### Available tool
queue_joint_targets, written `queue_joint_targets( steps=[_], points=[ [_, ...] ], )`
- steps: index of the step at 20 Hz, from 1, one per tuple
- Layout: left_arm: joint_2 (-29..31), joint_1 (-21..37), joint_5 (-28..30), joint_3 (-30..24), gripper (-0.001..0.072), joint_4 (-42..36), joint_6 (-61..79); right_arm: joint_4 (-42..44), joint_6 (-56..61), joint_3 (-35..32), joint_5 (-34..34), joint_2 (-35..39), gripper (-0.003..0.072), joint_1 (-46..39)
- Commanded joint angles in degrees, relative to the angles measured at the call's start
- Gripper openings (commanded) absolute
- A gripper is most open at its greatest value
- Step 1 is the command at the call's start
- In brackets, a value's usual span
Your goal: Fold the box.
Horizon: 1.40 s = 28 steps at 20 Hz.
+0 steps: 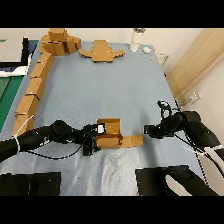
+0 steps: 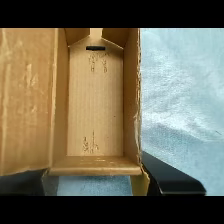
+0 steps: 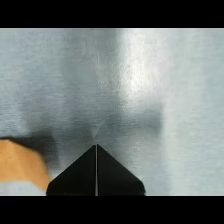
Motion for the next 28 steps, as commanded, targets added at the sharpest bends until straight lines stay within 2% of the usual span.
queue_joint_targets(
  steps=[1,4,6,14,23,24,25,28],
  points=[
    [0.0,0.0,0.1,0.0,0.0522,0.0,0.0,4.2,-5.1,-2.1,1.2,-2.6,0.0001,-0.8],
    [0.0,0.0,0.1,0.0,0.0522,0.0,0.0,18.5,-16.1,-3.2,4.1,-5.8,0.0001,-0.8],
    [0.0,0.0,0.1,0.0,0.0523,0.0,0.0,23.6,-20.3,-3.2,4.3,-6.4,0.0001,-0.8],
    [0.0,0.0,0.1,0.0,0.0523,0.0,0.0,30.0,-24.5,-4.7,3.0,-6.5,0.0001,-0.6],
    [0.0,0.0,0.1,0.0,0.0522,0.0,0.0,33.8,-24.5,-4.3,-0.4,-3.1,0.0004,2.4],
    [0.0,0.0,0.1,0.0,0.0523,0.0,0.0,34.5,-24.5,-3.7,-1.2,-2.8,0.0060,2.6],
    [0.0,0.0,0.1,0.0,0.0522,0.0,0.0,35.1,-24.5,-2.8,-2.3,-2.7,0.0188,3.2],
    [0.0,0.0,0.1,0.0,0.0522,0.0,0.0,35.5,-24.5,0.0,-4.2,-2.5,0.0192,6.0]
  ],
)
